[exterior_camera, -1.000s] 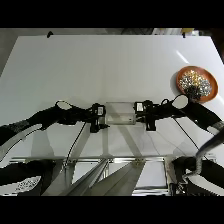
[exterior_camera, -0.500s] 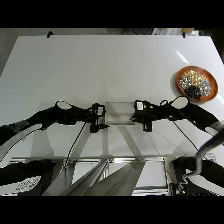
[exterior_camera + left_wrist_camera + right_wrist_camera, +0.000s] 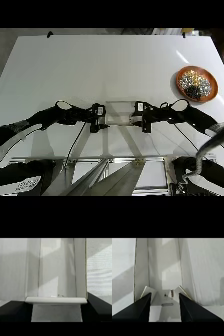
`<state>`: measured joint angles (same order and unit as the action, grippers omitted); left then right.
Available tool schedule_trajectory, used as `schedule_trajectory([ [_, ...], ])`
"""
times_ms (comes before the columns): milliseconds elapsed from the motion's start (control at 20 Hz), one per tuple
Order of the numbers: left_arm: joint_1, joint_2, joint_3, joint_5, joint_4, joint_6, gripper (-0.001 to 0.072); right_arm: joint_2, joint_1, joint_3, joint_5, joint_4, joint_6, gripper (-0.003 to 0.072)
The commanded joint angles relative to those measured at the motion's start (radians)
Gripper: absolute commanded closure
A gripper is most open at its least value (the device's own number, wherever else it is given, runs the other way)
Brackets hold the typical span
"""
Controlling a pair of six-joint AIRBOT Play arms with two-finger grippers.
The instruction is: Fold the box and place the chain.
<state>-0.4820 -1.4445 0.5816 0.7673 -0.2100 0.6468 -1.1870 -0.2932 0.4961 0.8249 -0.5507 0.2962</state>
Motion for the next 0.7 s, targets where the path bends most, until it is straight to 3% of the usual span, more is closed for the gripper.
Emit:
schedule_trajectory([
  [0, 0.0, 0.0, 0.0, 0.0, 0.0, 0.0, 0.0456, 0.051, 0.015, -0.008, -0.001, -0.006, -0.027, 0.0277],
  [150, 0.0, 0.0, 0.0, 0.0, 0.0, 0.0, 0.0456, 0.178, 0.066, -0.008, 0.0, -0.045, -0.165, 0.0348],
  [200, 0.0, 0.0, 0.0, 0.0, 0.0, -0.001, 0.0456, 0.221, 0.087, -0.008, 0.0, -0.059, -0.242, 0.0429],
  [300, 0.0, 0.0, 0.0, 0.0, 0.0, 0.0, 0.0456, 0.306, 0.146, -0.008, 0.002, -0.071, -0.414, 0.0659],
  [450, 0.0, 0.0, 0.0, 0.0, 0.0, -0.001, 0.0456, 0.35, 0.245, -0.008, -0.008, -0.108, -0.758, 0.0669],
  [650, 0.0, 0.0, 0.0, 0.0, 0.0, 0.0, 0.0456, 0.282, 0.374, -0.008, -0.019, -0.373, -1.308, 0.067],
])
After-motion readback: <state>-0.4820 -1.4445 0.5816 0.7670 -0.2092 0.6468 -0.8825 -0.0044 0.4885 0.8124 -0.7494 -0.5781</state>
